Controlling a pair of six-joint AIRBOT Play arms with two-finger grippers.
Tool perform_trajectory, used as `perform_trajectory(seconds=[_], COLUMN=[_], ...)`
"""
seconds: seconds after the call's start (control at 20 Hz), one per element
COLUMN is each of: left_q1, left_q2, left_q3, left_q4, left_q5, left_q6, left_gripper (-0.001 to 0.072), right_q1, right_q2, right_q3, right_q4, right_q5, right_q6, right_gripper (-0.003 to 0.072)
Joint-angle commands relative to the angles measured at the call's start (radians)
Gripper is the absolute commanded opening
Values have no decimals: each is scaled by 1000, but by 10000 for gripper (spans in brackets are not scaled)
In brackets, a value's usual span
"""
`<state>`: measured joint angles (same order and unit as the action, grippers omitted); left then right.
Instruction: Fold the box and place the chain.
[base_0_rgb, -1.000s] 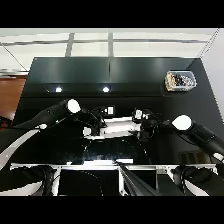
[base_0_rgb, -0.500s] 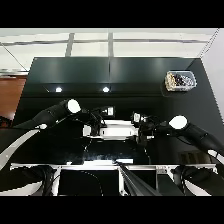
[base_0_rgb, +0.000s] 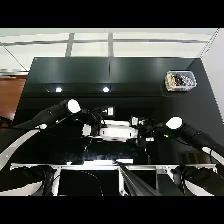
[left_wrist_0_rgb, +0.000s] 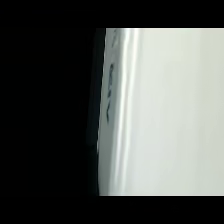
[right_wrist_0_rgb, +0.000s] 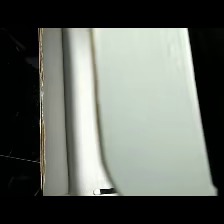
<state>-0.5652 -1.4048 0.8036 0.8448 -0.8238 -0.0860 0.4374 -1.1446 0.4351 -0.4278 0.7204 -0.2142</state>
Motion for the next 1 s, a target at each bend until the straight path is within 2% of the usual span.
perform_trajectory(seconds=[0.0, 0.2, 0.95], left_q1=[0, 0, 0], left_q2=[0, 0, 0], left_q3=[0, 0, 0], left_q4=[-1, -1, 0], left_q5=[-25, -29, -25], left_q6=[-20, -34, -34], left_gripper=[31, 31, 31], right_q1=[15, 65, 38], right_q2=[-7, -12, -12], right_q3=[0, 1, 1], right_q4=[-4, -101, -105], right_q5=[-34, -58, -73], right_q6=[9, 57, 87], right_gripper=[632, 632, 632])
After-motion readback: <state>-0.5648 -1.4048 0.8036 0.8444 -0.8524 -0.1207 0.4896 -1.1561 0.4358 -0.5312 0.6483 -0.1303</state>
